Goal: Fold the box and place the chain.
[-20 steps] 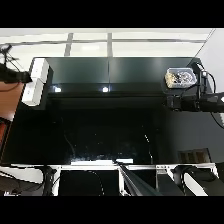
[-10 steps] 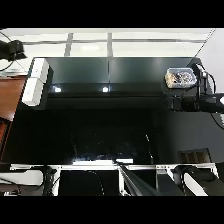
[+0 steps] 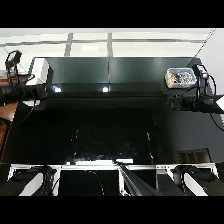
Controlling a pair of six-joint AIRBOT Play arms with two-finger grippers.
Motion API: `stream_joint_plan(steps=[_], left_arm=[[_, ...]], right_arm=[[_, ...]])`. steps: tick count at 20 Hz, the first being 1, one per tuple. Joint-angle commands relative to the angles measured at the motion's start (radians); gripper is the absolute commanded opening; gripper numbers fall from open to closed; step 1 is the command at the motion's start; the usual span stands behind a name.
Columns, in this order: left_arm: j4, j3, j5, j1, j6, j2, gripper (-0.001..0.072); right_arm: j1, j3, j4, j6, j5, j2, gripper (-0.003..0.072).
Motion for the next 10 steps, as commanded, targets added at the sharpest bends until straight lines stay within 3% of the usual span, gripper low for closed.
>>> stream_joint_plan(steps=[1,10], left_arm=[[0.023,-0.127,0.068,-0.002,0.005,0.115,0.0026],[0.017,-0.127,0.069,-0.002,0.004,0.112,0.0026]], right_arm=[[0.0,-0.001,0.002,0.0,-0.006,0.0,0.0013],[0.0,-0.001,0.002,0.0,-0.006,0.0,0.0014]])
